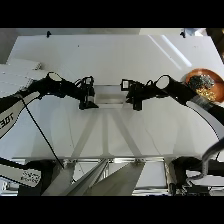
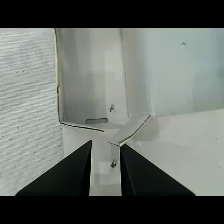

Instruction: Fold the box and place the chain.

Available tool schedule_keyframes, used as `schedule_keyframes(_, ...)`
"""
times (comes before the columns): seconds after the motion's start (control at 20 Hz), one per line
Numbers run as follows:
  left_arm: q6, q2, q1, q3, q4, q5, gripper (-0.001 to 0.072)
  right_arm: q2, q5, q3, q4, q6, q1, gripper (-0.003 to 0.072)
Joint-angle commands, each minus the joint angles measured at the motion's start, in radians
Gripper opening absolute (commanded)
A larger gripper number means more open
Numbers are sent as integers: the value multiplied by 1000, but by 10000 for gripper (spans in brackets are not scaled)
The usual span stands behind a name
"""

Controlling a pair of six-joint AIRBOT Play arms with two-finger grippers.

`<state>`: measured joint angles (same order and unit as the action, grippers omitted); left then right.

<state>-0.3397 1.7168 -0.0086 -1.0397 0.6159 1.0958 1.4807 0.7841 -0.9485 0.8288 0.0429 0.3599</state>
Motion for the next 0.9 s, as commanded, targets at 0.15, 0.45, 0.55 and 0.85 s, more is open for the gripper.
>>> schedule_keyframes(0.15, 0, 0, 1, 0, 0, 0, 174, 1, -62, 0, -51, 73, 32, 150)
schedule_keyframes(0.45, 0, 0, 1, 0, 0, 0, 174, 1, -104, 0, -52, 71, 34, 33)
schedule_keyframes(0.55, 0, 0, 1, 0, 0, 0, 174, 1, -79, 0, -56, 71, 34, 37)
schedule_keyframes(0.85, 0, 0, 1, 0, 0, 0, 174, 1, -41, 0, -56, 72, 34, 63)
